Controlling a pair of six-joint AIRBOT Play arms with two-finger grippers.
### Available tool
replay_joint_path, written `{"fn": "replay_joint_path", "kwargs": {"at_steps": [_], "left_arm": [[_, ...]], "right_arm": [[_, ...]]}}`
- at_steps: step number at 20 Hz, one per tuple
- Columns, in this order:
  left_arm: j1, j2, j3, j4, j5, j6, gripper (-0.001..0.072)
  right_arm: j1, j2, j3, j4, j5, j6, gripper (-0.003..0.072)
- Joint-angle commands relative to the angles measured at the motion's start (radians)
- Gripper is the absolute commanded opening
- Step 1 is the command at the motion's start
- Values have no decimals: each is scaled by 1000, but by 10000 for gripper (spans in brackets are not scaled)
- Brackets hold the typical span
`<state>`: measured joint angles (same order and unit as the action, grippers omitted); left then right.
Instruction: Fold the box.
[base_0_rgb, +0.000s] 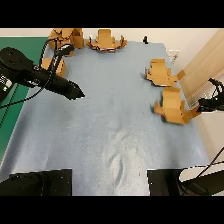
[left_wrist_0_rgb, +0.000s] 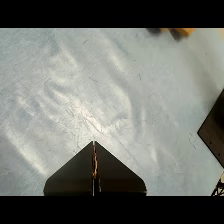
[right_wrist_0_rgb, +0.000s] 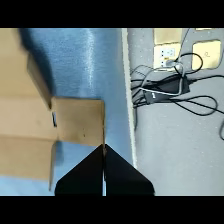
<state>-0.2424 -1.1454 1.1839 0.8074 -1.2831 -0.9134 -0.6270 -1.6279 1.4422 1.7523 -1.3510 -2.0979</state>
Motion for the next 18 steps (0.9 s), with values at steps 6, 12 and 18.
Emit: {"fn": "replay_joint_path", "kwargs": {"at_steps": [6, 12, 18], "left_arm": [[8, 1, 10, -3, 40, 31, 14], [167, -2, 12, -130, 79, 69, 15], [288, -105, 12, -225, 11, 57, 463]], "right_arm": [[146, 248, 0, 206, -264, 216, 2], [495, 494, -20, 546, -202, 331, 2], [805, 520, -340, 622, 198, 330, 2]]}}
